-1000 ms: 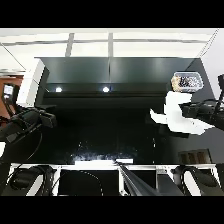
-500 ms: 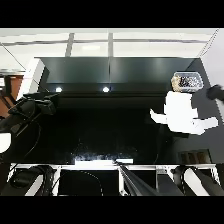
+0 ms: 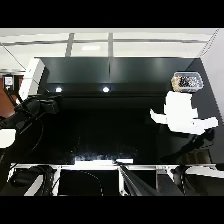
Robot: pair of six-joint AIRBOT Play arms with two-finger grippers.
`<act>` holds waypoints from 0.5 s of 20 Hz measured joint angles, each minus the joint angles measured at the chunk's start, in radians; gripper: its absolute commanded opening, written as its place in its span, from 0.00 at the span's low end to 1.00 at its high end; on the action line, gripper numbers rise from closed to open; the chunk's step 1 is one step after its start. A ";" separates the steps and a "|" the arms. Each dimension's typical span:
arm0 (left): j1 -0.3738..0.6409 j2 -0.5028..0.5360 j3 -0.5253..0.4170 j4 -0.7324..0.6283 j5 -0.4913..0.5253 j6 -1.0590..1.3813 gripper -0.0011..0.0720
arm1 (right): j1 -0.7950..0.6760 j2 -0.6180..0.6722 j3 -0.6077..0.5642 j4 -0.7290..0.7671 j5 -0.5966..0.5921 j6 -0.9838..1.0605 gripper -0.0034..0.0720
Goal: Fold the box and place the chain.
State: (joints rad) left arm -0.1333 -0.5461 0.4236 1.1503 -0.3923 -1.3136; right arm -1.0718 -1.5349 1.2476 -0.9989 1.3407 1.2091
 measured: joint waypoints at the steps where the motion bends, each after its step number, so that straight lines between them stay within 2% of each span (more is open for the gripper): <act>1: 0.000 -0.001 0.000 -0.011 -0.002 0.000 0.98 | -0.005 -0.040 0.009 0.024 0.057 -0.043 1.00; 5: 0.000 -0.003 0.000 -0.039 -0.032 0.000 0.98 | 0.039 -0.156 0.025 0.081 0.197 -0.152 1.00; 8: 0.000 -0.005 0.000 -0.046 -0.064 0.000 0.98 | 0.091 -0.201 0.028 0.055 0.252 -0.183 1.00; 9: 0.000 -0.005 0.000 -0.049 -0.070 0.000 0.98 | 0.106 -0.209 0.029 0.036 0.263 -0.188 0.83; 10: 0.000 -0.005 0.000 -0.049 -0.074 0.000 0.98 | 0.119 -0.214 0.029 0.023 0.270 -0.192 0.39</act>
State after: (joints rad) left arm -0.1333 -0.5514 0.4236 1.1011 -0.4664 -1.3136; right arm -0.9531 -1.7489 1.2766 -0.9756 1.6108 1.0176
